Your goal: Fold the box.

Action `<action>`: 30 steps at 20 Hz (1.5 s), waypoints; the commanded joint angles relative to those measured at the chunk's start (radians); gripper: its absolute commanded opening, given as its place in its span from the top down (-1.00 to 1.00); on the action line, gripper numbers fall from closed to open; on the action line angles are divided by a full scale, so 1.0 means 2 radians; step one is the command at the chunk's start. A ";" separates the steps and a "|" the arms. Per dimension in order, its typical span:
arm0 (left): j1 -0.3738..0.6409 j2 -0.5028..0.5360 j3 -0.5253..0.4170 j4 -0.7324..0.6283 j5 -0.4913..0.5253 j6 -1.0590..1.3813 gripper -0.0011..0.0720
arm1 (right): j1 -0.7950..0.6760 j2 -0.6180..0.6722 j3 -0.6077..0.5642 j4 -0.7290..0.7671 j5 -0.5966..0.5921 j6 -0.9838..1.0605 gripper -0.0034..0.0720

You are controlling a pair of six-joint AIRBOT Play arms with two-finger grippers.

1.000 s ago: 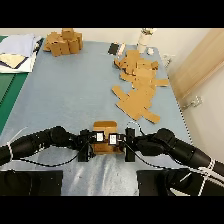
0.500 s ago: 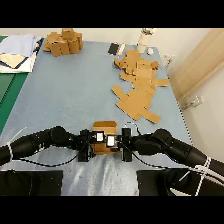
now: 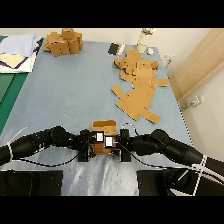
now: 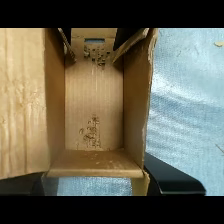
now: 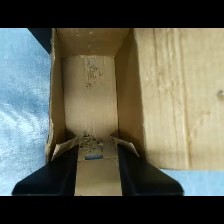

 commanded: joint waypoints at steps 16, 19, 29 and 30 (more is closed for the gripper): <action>0.000 0.000 0.000 0.000 0.000 0.000 -0.46 | -0.192 0.117 0.032 -0.226 -0.281 0.632 0.91; 0.000 0.000 0.000 0.000 0.000 0.000 -0.46 | -0.200 0.094 -0.006 -0.109 -0.216 0.595 0.90; 0.000 0.000 0.000 0.000 0.000 0.000 -0.46 | -0.155 0.029 -0.019 0.004 -0.121 0.561 0.91; 0.000 0.000 0.000 0.000 0.000 0.000 -0.46 | -0.155 0.027 -0.019 0.006 -0.120 0.561 0.90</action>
